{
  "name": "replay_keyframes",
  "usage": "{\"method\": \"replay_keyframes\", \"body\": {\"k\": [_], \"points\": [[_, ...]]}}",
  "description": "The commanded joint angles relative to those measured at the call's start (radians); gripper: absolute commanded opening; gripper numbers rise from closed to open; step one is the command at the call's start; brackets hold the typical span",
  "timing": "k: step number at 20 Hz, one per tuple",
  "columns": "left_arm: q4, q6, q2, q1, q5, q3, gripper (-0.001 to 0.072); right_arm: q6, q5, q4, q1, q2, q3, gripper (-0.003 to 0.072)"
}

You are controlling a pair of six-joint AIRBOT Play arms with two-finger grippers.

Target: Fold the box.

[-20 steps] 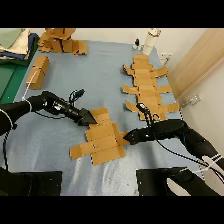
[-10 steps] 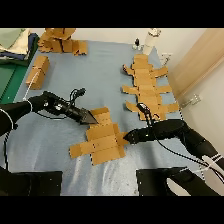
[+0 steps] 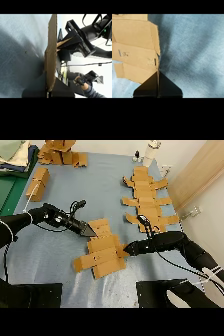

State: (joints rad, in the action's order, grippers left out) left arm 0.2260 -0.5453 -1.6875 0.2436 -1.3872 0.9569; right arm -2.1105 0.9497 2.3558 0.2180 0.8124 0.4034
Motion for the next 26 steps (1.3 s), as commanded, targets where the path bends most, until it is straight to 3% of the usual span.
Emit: {"method": "replay_keyframes", "body": {"k": [1, 2, 3, 4, 9, 11, 16, 17, 20, 23, 26], "points": [[0.002, 0.026, -0.001, 0.000, 0.000, 0.000, 0.0013, 0.000, -0.005, 0.001, 0.001, -0.001, 0.000, 0.0007], [0.001, 0.040, 0.000, 0.000, 0.002, 0.000, 0.0012, 0.000, -0.010, 0.001, 0.001, -0.001, 0.000, 0.0116], [0.001, 0.050, 0.000, 0.000, 0.004, 0.000, 0.0011, 0.004, -0.023, -0.006, 0.000, -0.001, 0.000, 0.0344], [0.002, 0.060, 0.007, 0.000, 0.012, 0.000, 0.0011, 0.029, -0.036, -0.033, 0.000, -0.001, 0.004, 0.0390], [0.060, 0.183, 0.173, 0.058, 0.138, -0.001, 0.0011, 0.359, 0.036, -0.429, -0.051, -0.004, 0.150, 0.0390], [0.118, 0.242, 0.235, 0.102, 0.202, -0.002, 0.0011, 0.411, 0.090, -0.482, -0.056, -0.004, 0.228, 0.0390], [0.142, 0.376, 0.249, 0.214, 0.293, -0.061, 0.0012, 0.454, 0.105, -0.389, -0.056, -0.004, 0.328, 0.0389], [0.141, 0.395, 0.249, 0.230, 0.322, -0.080, 0.0011, 0.465, 0.103, -0.371, -0.056, -0.003, 0.331, 0.0357], [0.127, 0.443, 0.250, 0.269, 0.391, -0.111, 0.0011, 0.470, 0.106, -0.350, -0.053, -0.003, 0.331, 0.0087], [0.125, 0.449, 0.263, 0.294, 0.474, -0.112, 0.0011, 0.470, 0.106, -0.352, -0.047, -0.003, 0.331, 0.0081], [0.109, 0.515, 0.340, 0.314, 0.539, -0.113, 0.0011, 0.470, 0.106, -0.356, -0.048, -0.003, 0.331, 0.0081]]}}
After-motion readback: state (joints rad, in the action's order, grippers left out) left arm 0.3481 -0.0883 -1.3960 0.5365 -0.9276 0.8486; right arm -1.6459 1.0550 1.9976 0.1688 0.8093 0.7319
